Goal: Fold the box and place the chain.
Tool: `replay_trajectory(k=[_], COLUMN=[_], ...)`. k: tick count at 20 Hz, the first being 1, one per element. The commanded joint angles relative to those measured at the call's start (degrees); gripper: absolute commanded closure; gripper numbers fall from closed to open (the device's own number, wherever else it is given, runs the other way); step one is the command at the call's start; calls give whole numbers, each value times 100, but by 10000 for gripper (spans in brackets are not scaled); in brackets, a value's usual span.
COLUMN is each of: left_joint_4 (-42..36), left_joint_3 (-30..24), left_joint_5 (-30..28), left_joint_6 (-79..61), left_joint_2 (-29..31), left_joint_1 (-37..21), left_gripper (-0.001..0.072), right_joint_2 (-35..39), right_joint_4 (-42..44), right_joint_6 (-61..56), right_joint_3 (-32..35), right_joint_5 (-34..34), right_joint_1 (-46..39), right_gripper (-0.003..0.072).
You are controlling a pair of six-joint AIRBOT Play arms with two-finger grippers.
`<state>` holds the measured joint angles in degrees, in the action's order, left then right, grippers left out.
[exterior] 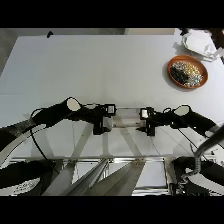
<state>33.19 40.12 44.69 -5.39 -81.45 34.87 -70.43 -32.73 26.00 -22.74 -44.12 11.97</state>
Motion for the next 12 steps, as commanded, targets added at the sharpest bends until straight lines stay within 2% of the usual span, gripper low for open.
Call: replay_trajectory(k=[1, 12], left_joint_4=[-269, -540], left_joint_3=[-2, 0], left_joint_5=[-63, -258], left_joint_6=[-219, -227], left_joint_2=[-170, -168], left_joint_1=[-11, 46], left_gripper=[-6, -4], right_joint_2=[0, 0], right_joint_4=[0, 0], right_joint_6=[-2, -2], right_joint_3=[2, 2], right_joint_5=[0, 0], right_joint_1=[0, 0], right_gripper=[228, 228])
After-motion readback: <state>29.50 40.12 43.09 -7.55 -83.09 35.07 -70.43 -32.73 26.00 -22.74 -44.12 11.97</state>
